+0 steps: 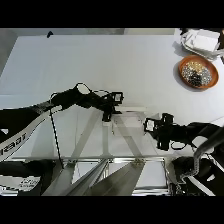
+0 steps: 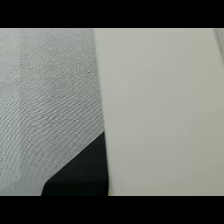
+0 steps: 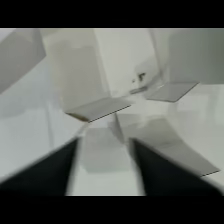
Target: Fold the box and place the chain.
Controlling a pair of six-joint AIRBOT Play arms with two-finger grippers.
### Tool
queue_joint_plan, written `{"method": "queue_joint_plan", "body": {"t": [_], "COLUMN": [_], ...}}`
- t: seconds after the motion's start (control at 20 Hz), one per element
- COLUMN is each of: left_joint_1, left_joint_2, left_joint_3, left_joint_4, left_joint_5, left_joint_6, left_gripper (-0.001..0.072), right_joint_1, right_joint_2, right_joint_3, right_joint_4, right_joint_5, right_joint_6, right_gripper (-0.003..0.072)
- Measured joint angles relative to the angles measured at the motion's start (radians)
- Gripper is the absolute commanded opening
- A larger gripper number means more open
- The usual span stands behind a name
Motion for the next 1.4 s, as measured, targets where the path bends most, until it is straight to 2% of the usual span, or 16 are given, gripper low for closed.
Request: {"method": "queue_joint_plan", "body": {"t": [0.25,0.65,0.85,1.1,1.4], "left_joint_1": [0.0,0.0,0.0,0.0,0.0], "left_joint_2": [0.0,0.0,0.0,0.0,0.0], "left_joint_3": [0.0,0.0,0.0,0.0,0.0], "left_joint_4": [0.0,0.0,0.0,0.0,0.0], "left_joint_5": [0.0,-0.003,-0.005,-0.006,-0.007], "left_joint_6": [0.0,0.0,0.0,0.0,0.0], "left_gripper": [0.0012,0.0012,0.0012,0.0012,0.0012], "right_joint_1": [0.008,0.104,0.111,0.051,-0.031], "right_joint_2": [-0.005,-0.117,-0.131,-0.135,-0.137], "right_joint_3": [-0.121,-0.154,-0.125,-0.108,-0.086], "right_joint_4": [-0.011,0.006,0.03,0.059,0.215], "right_joint_5": [-0.108,-0.332,-0.372,-0.387,-0.38], "right_joint_6": [-0.08,-0.113,-0.116,-0.149,-0.306], "right_gripper": [0.071,0.0709,0.0707,0.0703,0.069]}}
